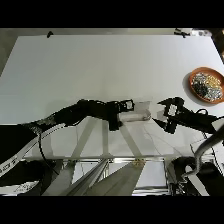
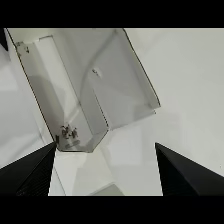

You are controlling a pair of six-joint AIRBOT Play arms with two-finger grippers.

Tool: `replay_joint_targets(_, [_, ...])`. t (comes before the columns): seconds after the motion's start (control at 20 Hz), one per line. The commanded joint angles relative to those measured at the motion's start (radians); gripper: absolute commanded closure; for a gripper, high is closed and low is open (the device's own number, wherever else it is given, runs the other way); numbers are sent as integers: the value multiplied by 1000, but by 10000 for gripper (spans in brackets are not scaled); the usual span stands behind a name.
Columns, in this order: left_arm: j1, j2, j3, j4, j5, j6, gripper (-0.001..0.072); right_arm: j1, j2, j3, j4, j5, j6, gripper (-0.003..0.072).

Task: Fold the box and place the chain.

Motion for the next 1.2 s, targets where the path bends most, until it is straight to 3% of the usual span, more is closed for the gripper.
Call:
replay_joint_targets(0.0, [-3, 2, 0, 60, -7, -45, 366, 0, 2, 0, 55, 6, 1, 1])
replay_joint_targets(0.15, [-17, 2, 0, 74, -6, -39, 364, 0, 2, 0, 66, 16, 1, 9])
replay_joint_targets(0.2, [-21, 2, 0, 85, -6, -39, 364, 0, 1, 0, 80, 35, 1, 62])
replay_joint_targets(0.3, [-24, 2, 0, 81, -6, -39, 364, 0, -12, 0, 124, 89, 0, 251])
replay_joint_targets(0.4, [-24, 2, 0, 82, -6, -39, 365, 2, -47, 0, 154, 137, -13, 530])
replay_joint_targets(0.5, [-24, 2, 0, 82, -6, -39, 365, 1, -84, 0, 195, 145, -50, 671])
replay_joint_targets(0.65, [-24, 2, 0, 82, -6, -39, 365, 2, -151, 0, 320, 76, -146, 671])
replay_joint_targets(0.9, [-24, 2, 0, 82, -6, -39, 365, 2, -302, 0, 507, -153, -215, 671])
replay_joint_targets(1.15, [-24, 2, 0, 82, -6, -39, 365, 6, -438, 0, 653, -229, -303, 671])
